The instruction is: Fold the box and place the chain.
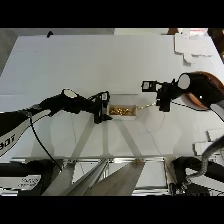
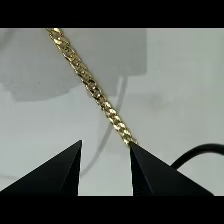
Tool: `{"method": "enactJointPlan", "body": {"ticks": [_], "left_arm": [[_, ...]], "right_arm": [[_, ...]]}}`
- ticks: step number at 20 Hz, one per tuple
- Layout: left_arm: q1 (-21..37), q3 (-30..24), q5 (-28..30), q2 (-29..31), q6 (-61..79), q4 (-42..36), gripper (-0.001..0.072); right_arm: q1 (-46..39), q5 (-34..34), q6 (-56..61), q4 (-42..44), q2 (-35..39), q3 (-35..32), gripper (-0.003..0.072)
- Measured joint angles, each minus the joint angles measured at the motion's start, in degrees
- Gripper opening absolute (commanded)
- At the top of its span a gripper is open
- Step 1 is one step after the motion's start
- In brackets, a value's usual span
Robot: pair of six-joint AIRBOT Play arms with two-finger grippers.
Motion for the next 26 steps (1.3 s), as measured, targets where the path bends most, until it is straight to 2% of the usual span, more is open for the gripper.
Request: {"method": "enactJointPlan", "body": {"ticks": [4, 10, 11, 13, 15, 21, 23, 26], "left_arm": [[0.0, 0.0, 0.0, 0.0, 0.0, 0.0, 0.0276], [0.0, 0.0, 0.0, 0.0, 0.0, 0.0, 0.0276], [0.0, 0.0, 0.0, 0.0, 0.0, 0.0, 0.0276], [0.0, 0.0, 0.0, 0.0, 0.0, 0.0, 0.0276], [0.0, 0.0, 0.0, 0.0, 0.0, 0.0, 0.0276], [0.0, 0.0, 0.0, 0.0, 0.0, 0.0, 0.0276], [0.0, 0.0, 0.0, 0.0, 0.0, 0.0, 0.0276], [0.0, 0.0, 0.0, 0.0, 0.0, 0.0, 0.0276]], "right_arm": [[-0.2, -2.5, -6.4, 4.4, -3.8, 0.0, 0.0339], [-0.2, -5.4, -9.6, 6.7, -7.5, 0.0, 0.0337], [-0.2, -5.5, -9.7, 6.9, -8.0, 0.0, 0.0314], [-0.2, -4.8, -10.0, 7.1, -8.7, 0.1, 0.0142], [-0.2, -4.9, -10.0, 7.4, -9.2, 0.0, 0.0009], [0.5, -3.6, -9.5, 6.9, -8.6, -0.1, 0.0004], [1.4, -0.3, -8.0, 6.6, -6.9, -0.2, 0.0004], [3.6, -0.2, -2.4, 6.7, -2.5, -0.1, 0.0004]]}}
